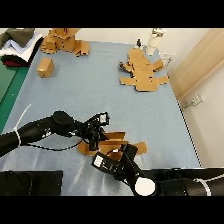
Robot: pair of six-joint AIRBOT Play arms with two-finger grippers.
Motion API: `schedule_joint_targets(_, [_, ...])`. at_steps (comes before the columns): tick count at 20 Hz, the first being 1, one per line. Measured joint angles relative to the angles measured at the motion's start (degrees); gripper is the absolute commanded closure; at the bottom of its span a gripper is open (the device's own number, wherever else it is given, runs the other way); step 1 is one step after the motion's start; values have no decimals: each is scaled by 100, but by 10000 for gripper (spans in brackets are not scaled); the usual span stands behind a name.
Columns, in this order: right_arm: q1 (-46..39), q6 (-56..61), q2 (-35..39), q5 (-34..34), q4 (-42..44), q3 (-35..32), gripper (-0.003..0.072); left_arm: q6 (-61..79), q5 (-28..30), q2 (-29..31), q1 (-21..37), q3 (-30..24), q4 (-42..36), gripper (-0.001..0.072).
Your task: Fold the box.
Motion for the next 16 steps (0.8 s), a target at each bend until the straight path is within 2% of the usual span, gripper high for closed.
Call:
schedule_joint_targets(3, [-225, 17, 190, 55, 131, -70, -34, 0, 0, 0, 0, 0, 0, 694])
schedule_joint_targets(6, [-501, -57, 551, 411, 256, -302, -34, 0, 0, 0, 0, 0, 0, 695])
schedule_joint_targets(16, [-1060, -529, 2256, 1464, 549, -1436, -34, 0, -2, 0, 0, 0, 0, 695])
